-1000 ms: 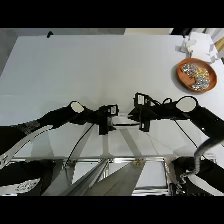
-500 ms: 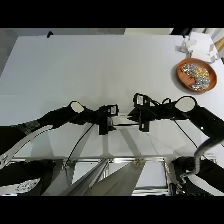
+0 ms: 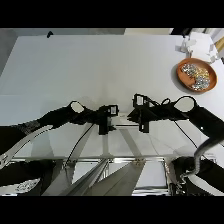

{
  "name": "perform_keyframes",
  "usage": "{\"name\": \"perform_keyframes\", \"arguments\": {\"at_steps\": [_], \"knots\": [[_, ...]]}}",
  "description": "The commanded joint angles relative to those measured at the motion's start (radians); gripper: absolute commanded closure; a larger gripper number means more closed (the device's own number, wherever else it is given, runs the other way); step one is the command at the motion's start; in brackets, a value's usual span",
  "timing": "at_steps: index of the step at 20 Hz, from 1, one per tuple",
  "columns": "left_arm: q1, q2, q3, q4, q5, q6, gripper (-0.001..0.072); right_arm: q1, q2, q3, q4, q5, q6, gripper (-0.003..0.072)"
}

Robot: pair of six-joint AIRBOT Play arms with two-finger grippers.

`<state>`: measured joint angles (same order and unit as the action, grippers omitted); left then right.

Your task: Fold the box and place the chain.

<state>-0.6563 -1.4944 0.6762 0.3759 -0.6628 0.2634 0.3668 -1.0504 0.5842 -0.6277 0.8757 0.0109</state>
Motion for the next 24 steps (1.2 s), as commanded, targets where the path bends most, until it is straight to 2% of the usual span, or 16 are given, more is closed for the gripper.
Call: {"name": "perform_keyframes", "arguments": {"at_steps": [1,10,12,18,20,24], "knots": [[0.000,0.001,0.000,-0.001,0.000,-0.001,0.0413,0.001,0.000,-0.003,-0.024,-0.011,0.000,0.0563],[0.000,0.001,0.000,-0.001,-0.003,-0.001,0.0413,0.001,0.000,-0.030,-0.023,-0.031,0.000,0.0561],[0.000,0.001,0.000,-0.002,-0.003,-0.001,0.0413,0.002,0.000,-0.034,-0.023,-0.025,0.000,0.0492],[0.000,0.001,0.000,-0.001,-0.003,-0.001,0.0413,0.002,0.003,-0.060,-0.021,-0.025,0.000,0.0481],[0.000,0.001,0.000,-0.001,-0.003,-0.001,0.0413,0.002,0.011,-0.060,-0.021,-0.025,0.000,0.0375],[0.000,0.001,0.000,-0.001,-0.003,-0.001,0.0413,0.002,0.047,-0.060,-0.021,-0.025,-0.012,0.0360]]}}
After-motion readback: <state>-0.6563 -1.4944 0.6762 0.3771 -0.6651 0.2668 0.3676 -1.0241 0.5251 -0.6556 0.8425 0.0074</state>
